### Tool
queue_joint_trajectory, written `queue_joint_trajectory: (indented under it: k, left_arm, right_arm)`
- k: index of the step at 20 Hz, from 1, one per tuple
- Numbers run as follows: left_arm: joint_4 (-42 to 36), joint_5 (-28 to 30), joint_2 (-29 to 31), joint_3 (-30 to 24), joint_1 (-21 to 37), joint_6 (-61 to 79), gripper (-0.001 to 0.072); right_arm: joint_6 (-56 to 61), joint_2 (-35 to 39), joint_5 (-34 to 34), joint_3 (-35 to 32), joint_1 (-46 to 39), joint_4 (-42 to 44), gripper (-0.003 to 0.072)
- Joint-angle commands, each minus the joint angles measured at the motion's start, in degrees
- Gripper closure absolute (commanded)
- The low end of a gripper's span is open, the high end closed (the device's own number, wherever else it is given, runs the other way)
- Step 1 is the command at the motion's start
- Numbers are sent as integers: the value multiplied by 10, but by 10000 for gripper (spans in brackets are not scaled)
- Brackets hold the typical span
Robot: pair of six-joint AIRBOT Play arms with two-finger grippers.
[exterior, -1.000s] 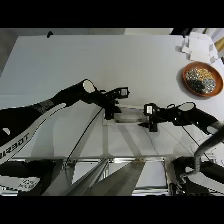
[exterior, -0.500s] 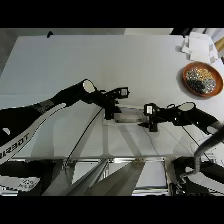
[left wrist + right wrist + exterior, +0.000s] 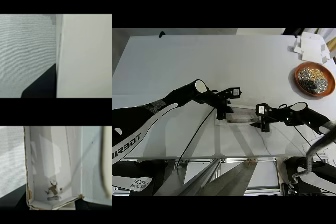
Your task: Fold the box and place the chain.
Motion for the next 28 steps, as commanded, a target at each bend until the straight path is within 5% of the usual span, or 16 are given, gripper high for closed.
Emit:
queue_joint_trajectory:
  k: [1, 4, 6, 8, 15, 18, 22, 27, 28]
  left_arm:
    - [0, 3, 0, 0, 0, 0, 700]
    - [0, 2, 0, 0, 0, 0, 649]
    - [0, -1, 0, 0, 0, 0, 409]
    - [1, -2, 1, 0, 0, -3, 290]
    - [40, -39, 41, 0, 17, -30, 281]
    - [98, -75, 70, 0, 42, -89, 202]
    - [164, -104, 111, 0, 77, -160, 246]
    - [156, -113, 157, 0, 83, -167, 677]
    - [148, -123, 163, 0, 82, -167, 703]
  right_arm:
    - [0, 0, 0, 0, 0, 0, 274]
    - [0, 0, 0, 0, 0, 0, 274]
    - [0, 0, 0, 0, 0, 0, 274]
    - [0, 0, 0, 0, 0, 0, 274]
    - [0, 0, 0, 0, 0, 0, 274]
    - [0, 0, 0, 0, 0, 0, 274]
    - [0, 0, 0, 0, 0, 0, 274]
    - [0, 0, 0, 0, 0, 0, 274]
    - [0, 0, 0, 0, 0, 0, 274]
